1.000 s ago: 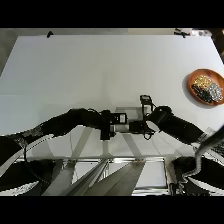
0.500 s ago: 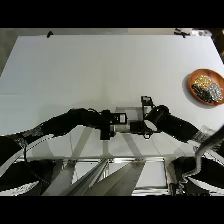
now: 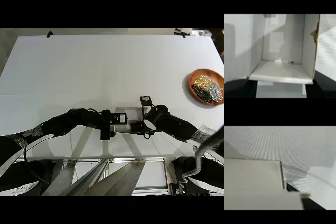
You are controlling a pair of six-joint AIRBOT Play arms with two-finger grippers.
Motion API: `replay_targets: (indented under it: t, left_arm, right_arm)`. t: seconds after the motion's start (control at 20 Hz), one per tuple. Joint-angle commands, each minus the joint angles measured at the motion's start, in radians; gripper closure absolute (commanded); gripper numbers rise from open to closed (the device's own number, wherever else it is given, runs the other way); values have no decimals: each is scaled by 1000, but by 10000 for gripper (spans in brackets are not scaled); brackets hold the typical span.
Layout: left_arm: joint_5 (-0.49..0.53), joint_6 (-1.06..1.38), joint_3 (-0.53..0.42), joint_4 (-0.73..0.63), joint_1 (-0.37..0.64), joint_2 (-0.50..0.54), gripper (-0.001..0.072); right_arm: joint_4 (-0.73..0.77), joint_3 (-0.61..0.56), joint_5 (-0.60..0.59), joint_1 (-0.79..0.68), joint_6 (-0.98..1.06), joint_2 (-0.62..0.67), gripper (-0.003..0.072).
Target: Fold the box and place the chain.
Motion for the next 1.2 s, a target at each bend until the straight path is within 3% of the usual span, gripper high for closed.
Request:
replay_targets:
  t: [0.0,0.15,0.45,0.55,0.7,1.0,1.15]
  left_arm:
    - [1,0,1,0,0,0,433]
    - [1,0,1,0,0,0,433]
    - [1,0,1,0,0,0,433]
    - [1,0,1,0,1,0,433]
    - [1,0,1,0,1,0,433]
    - [0,0,1,0,1,0,433]
    - [0,0,1,1,0,0,433]
  right_arm:
    - [-17,0,1,0,-8,24,416]
    - [-21,0,-16,0,-41,57,271]
    - [-9,0,-60,0,-54,74,259]
    - [-10,0,-59,0,-63,77,145]
    - [-10,3,-43,0,-122,121,140]
    - [-91,17,72,-13,-192,352,140]
    - [-145,56,114,-214,-306,417,140]
